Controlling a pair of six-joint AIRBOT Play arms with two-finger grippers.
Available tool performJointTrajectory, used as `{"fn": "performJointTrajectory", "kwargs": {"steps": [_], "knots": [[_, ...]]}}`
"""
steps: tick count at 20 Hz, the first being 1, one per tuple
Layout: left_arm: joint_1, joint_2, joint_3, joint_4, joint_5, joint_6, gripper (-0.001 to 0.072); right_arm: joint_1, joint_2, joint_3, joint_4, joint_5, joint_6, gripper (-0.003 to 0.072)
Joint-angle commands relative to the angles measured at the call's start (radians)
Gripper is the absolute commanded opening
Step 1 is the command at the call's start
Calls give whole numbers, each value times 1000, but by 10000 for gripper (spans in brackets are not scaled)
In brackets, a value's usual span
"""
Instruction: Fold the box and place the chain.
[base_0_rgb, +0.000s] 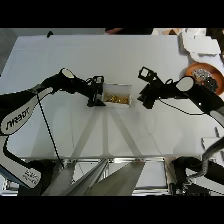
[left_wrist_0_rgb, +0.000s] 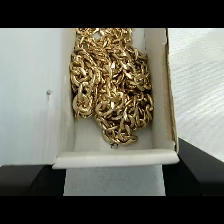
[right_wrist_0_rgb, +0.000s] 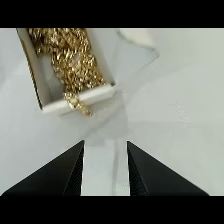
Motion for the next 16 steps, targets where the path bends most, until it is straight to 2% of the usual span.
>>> {"fn": "performJointTrajectory", "kwargs": {"steps": [1,5,12,13,15,16], "knots": [[0,0,0,0,0,0,258,-15,-88,-16,85,-31,-193,301],[0,0,0,0,0,0,258,-13,-156,-16,216,-21,-358,298],[0,0,0,0,0,0,258,35,-160,-16,257,-28,-528,287],[0,0,0,0,0,0,258,34,-160,-16,264,-28,-529,246],[0,0,0,0,0,0,258,34,-160,-16,264,-28,-529,97],[0,0,0,0,0,0,258,34,-159,-16,264,-28,-529,73]]}}
